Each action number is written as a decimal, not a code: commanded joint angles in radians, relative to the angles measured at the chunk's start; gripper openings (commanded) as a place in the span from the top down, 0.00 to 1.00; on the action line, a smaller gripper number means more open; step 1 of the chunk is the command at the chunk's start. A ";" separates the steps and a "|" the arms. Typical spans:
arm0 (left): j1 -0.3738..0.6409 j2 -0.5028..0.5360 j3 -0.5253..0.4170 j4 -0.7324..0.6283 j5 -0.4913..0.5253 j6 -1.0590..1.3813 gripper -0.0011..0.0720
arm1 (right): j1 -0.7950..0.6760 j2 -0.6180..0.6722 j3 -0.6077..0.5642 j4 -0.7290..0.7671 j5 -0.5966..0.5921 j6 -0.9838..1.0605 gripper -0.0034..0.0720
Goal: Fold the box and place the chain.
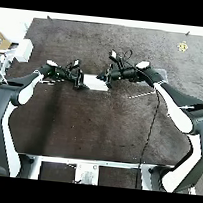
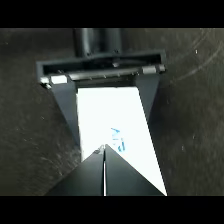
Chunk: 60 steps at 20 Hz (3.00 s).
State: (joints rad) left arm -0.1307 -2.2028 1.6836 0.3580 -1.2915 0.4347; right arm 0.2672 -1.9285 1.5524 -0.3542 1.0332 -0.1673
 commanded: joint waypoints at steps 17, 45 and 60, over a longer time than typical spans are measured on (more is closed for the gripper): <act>0.001 0.000 0.000 0.000 0.001 0.000 0.86 | -0.006 0.274 -0.002 0.010 -0.043 0.131 0.96; 0.005 0.037 0.001 -0.194 0.026 -0.089 0.97 | -0.007 1.450 -1.352 0.161 -0.996 0.348 0.95; 0.444 0.830 -0.151 0.585 0.650 -1.422 0.98 | -0.007 1.450 -1.354 0.161 -0.996 0.348 0.95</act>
State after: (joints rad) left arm 0.2066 -1.5036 1.6218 0.7105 -0.7006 -0.7078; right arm 0.2600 -0.4793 0.1993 -0.1936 0.0372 0.1810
